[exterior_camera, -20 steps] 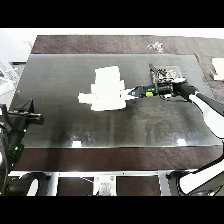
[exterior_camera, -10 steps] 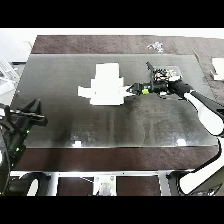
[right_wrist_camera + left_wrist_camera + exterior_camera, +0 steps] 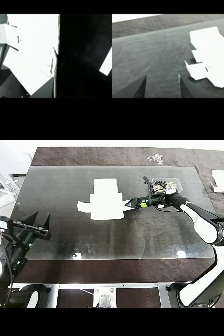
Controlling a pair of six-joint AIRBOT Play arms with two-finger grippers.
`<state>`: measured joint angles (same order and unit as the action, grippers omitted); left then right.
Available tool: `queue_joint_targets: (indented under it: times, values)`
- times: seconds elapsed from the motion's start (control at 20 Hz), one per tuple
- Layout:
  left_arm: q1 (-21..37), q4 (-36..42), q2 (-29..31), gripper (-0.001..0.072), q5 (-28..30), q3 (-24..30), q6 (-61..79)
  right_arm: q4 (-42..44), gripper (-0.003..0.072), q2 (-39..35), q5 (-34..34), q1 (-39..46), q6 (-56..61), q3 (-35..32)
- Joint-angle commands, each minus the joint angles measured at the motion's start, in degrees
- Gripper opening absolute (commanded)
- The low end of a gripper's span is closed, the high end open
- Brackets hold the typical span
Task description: Fold the box and place the chain.
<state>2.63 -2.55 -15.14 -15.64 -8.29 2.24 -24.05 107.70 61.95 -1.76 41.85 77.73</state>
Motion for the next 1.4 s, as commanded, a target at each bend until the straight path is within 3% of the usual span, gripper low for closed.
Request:
queue_joint_targets:
  times: [0.0,0.4,0.5,0.65,0.9,1.15,1.35]
  values:
    - [0.0,0.0,-0.2,0.0467,-1.4,0.0,-1.2,-0.1,0.0011,0.5,0.6,-0.1,0.4,1.1]
    - [0.0,0.0,-0.3,0.0467,-2.3,-0.3,-5.0,-0.2,0.0011,0.5,0.7,-0.7,4.5,1.1]
    - [0.0,0.0,-3.0,0.0468,-2.2,-2.3,-4.8,-0.1,0.0011,0.5,0.6,-1.1,4.7,1.1]
    - [0.0,-0.3,-16.4,0.0486,-5.4,-10.2,-4.7,-0.2,0.0011,0.5,0.2,-1.4,5.4,1.1]
    - [0.0,-0.9,-45.4,0.0487,-18.8,-28.9,-4.8,-0.2,0.0011,0.5,0.0,-1.4,5.7,1.1]
    - [0.0,-2.1,-66.6,0.0487,-26.3,-45.0,-7.7,-0.2,0.0011,0.5,0.0,-1.4,5.7,1.1]
    - [-0.3,-14.7,-78.9,0.0487,-33.2,-57.8,-20.7,-0.2,0.0011,0.5,0.0,-1.4,5.5,1.1]
